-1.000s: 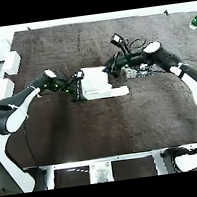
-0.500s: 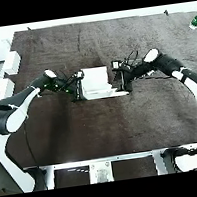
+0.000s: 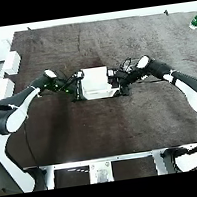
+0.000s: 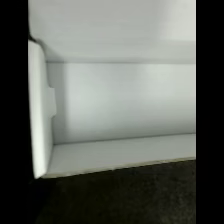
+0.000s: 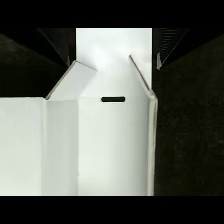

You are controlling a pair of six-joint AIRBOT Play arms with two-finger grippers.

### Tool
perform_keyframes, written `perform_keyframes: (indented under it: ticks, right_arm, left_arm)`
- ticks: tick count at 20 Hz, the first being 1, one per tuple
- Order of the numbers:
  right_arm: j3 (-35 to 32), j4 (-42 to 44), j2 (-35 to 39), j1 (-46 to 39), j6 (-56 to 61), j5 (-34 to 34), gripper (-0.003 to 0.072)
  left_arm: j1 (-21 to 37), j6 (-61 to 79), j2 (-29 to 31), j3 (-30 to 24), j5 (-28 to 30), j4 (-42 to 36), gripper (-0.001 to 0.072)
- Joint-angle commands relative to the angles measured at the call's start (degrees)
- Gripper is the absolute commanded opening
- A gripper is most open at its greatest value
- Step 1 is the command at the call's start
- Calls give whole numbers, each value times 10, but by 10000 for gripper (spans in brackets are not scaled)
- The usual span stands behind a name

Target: Fold the box and place the chain.

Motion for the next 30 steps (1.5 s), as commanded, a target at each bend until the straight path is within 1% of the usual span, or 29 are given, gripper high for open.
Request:
perform_keyframes:
  ticks: [1,3,4,5,10,14,20,26,28,30]
  right_arm:
    - [0,34,-2,3,-2,-11,608]
    - [0,37,-3,3,-2,-20,600]
    - [0,38,-3,3,-2,-19,496]
    - [0,43,-3,4,-1,-19,426]
    - [0,49,-3,15,-2,-19,271]
    - [0,66,-3,21,-2,-21,264]
    - [0,96,-6,40,-4,-68,265]
    - [0,105,-18,50,-19,-73,277]
    - [0,118,-18,53,-40,-74,335]
    - [0,117,-18,53,-44,-74,337]
  left_arm:
    - [0,0,0,0,0,0,470]
    - [0,0,0,0,0,0,469]
    - [0,0,0,0,0,0,470]
    - [0,0,0,0,0,0,470]
    - [0,0,0,0,0,0,469]
    - [0,0,0,0,0,0,469]
    - [0,0,0,0,0,-1,470]
    - [0,0,0,0,0,-1,469]
    - [0,0,0,0,0,-1,469]
    - [0,0,0,0,0,-1,469]
